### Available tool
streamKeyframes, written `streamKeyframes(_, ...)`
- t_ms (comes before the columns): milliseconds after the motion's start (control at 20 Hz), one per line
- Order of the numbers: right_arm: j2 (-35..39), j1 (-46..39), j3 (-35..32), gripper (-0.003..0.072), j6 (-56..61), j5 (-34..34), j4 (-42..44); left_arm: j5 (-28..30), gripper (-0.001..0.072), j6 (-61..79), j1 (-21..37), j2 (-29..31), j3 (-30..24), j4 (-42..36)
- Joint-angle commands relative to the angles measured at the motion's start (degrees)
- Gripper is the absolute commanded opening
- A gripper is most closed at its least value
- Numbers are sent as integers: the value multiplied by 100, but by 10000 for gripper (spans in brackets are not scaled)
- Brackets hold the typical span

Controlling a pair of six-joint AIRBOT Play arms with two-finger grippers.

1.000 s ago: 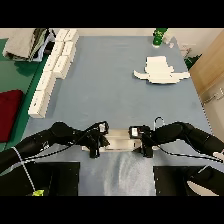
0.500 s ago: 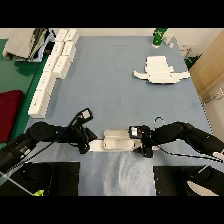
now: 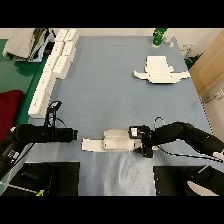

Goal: Fold the box.

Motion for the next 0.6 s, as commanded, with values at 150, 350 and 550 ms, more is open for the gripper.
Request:
streamKeyframes(150, 4, 4, 0, 514, 0, -2, 2, -151, 15, -555, -243, -1121, -13, -732)
streamKeyframes(350, 4, 4, 0, 514, 0, -2, 2, 378, 15, -811, -1187, -1626, -13, -791)
streamKeyframes(550, 4, 4, 0, 514, 0, -2, 2, 973, 14, -817, -1963, -1674, -11, -1263)
